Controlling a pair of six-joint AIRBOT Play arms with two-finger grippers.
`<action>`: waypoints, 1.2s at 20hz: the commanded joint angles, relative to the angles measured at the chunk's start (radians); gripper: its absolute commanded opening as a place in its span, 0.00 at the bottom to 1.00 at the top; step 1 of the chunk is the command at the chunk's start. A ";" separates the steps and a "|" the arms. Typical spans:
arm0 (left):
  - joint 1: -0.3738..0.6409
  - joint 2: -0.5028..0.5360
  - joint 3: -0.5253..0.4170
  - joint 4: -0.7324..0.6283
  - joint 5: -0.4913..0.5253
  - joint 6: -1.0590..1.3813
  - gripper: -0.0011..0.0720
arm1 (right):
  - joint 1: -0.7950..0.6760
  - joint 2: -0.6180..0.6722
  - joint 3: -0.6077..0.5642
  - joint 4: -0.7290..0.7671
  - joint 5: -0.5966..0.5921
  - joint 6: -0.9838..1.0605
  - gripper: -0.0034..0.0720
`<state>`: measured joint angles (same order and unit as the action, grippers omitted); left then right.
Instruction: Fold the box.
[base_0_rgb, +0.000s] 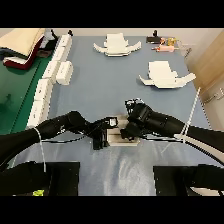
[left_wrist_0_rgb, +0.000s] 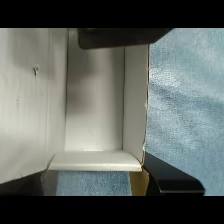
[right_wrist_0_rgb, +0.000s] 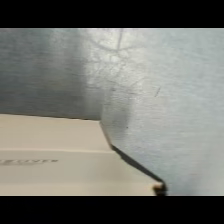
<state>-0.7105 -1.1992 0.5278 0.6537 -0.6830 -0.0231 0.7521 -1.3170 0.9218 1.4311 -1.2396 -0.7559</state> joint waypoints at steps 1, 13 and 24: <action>0.000 0.000 0.000 0.000 0.001 0.000 0.63 | 0.003 -0.013 0.003 -0.004 -0.003 0.014 0.18; 0.000 0.000 -0.001 0.000 0.000 0.000 0.63 | 0.002 0.048 0.004 0.016 -0.054 -0.048 0.65; 0.000 0.000 -0.001 0.000 0.000 0.000 0.63 | -0.189 0.277 0.031 -0.059 -0.185 -0.164 0.05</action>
<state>-0.7105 -1.1992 0.5274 0.6533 -0.6830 -0.0231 0.6647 -1.0706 0.9520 1.3792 -1.4220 -0.8356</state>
